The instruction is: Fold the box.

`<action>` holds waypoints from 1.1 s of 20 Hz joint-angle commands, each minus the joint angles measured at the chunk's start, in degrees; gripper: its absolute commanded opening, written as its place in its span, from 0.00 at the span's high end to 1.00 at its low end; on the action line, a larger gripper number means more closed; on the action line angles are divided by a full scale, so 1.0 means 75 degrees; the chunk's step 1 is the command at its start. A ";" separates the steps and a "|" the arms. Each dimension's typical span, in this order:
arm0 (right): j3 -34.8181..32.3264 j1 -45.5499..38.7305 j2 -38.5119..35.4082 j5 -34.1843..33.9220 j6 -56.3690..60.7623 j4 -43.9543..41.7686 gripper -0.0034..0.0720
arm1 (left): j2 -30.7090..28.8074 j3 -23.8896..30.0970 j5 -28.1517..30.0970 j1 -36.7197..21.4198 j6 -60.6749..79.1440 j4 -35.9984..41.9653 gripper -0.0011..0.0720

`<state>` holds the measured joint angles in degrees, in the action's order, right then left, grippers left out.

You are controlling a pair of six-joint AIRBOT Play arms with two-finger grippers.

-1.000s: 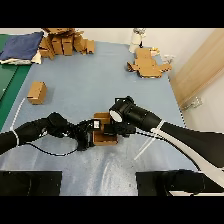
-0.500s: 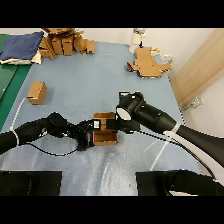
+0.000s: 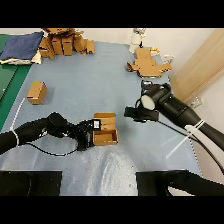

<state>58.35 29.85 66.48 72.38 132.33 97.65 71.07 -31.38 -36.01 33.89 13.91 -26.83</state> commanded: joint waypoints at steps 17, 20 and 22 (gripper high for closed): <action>-0.1000 -0.2229 0.2500 0.0160 -1.3411 -1.0850 0.95 | 0.0000 0.0003 -0.0047 0.0006 0.0000 0.0000 0.57; -0.1020 -0.2209 0.2148 0.0181 -1.3735 -1.0736 0.95 | 0.0000 0.0003 -0.0050 0.0006 0.0000 0.0000 0.57; -0.1026 -0.2049 0.1827 0.0245 -1.3782 -1.0421 0.95 | 0.0000 0.0003 -0.0047 0.0006 -0.0003 0.0000 0.57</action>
